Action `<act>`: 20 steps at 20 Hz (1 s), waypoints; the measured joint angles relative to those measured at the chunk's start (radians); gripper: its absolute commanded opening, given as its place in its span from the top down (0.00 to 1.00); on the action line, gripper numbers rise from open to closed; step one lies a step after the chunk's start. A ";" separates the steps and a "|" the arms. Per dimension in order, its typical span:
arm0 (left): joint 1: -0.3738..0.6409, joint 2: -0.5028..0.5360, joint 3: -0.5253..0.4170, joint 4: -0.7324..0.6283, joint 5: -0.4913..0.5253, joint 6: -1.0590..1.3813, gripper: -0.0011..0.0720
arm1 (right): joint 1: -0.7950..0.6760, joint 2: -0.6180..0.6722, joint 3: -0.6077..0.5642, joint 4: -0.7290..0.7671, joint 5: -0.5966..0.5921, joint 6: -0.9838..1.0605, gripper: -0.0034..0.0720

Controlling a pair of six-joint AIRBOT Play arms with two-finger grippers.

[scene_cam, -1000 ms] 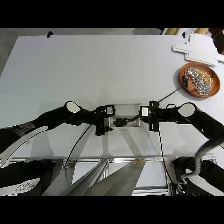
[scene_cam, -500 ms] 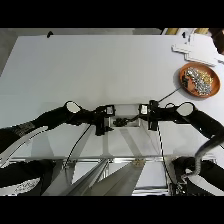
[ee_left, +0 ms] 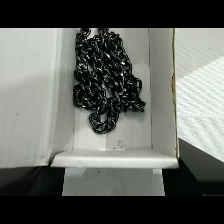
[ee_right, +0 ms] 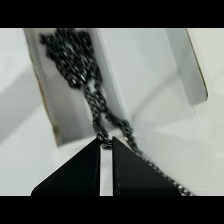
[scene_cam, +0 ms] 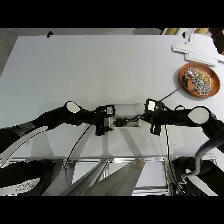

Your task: Fold the box and place the chain.

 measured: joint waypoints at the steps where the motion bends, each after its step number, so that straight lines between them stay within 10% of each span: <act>1: 0.000 0.000 0.000 0.000 0.000 0.000 0.64 | 0.021 0.026 0.000 0.023 0.002 0.027 0.93; 17: 0.000 0.000 0.000 0.000 0.000 0.000 0.64 | 0.449 -0.081 0.000 0.283 -0.410 0.123 0.91; 20: 0.000 0.000 0.000 0.000 0.000 0.000 0.64 | 0.450 -0.103 0.000 0.284 -0.445 0.124 0.66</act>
